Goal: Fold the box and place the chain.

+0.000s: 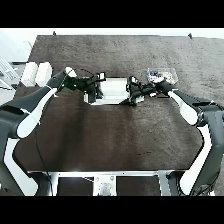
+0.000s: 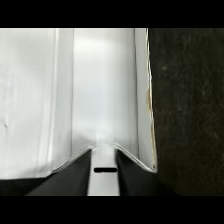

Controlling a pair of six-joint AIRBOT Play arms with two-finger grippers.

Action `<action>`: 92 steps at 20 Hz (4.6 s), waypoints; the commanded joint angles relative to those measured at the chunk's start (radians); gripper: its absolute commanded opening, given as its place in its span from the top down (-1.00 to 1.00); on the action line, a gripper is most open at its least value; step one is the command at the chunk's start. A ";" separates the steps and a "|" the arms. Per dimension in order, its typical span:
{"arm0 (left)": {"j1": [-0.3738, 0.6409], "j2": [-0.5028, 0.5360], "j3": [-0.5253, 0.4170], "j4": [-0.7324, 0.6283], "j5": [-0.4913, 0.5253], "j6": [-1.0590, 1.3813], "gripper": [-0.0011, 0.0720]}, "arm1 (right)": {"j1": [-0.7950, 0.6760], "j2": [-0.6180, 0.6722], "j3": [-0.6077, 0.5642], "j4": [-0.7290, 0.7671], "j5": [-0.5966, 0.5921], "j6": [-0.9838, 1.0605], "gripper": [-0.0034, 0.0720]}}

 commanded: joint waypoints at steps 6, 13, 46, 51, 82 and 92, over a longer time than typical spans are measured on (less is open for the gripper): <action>-0.003 -0.001 -0.002 -0.042 -0.008 0.024 -0.49 | 0.001 0.001 0.000 0.001 0.000 0.000 -0.66; -0.003 -0.027 -0.002 -0.060 -0.026 0.035 -0.49 | 0.001 0.001 0.000 0.000 0.000 0.000 -0.65; 0.187 0.217 -0.087 -0.212 -0.235 -0.167 0.93 | 0.001 0.001 0.000 0.000 0.000 0.000 -0.65; 0.188 0.430 -0.429 -0.194 0.223 -0.540 0.93 | 0.001 0.001 0.000 0.001 0.000 0.000 -0.66; 0.244 0.071 -0.375 -0.312 0.013 -0.876 0.92 | 0.001 0.001 0.000 0.000 0.000 0.000 -0.66; 0.205 0.045 -0.269 -0.371 -0.080 -0.853 0.30 | 0.001 0.001 0.000 0.001 0.000 0.000 -0.66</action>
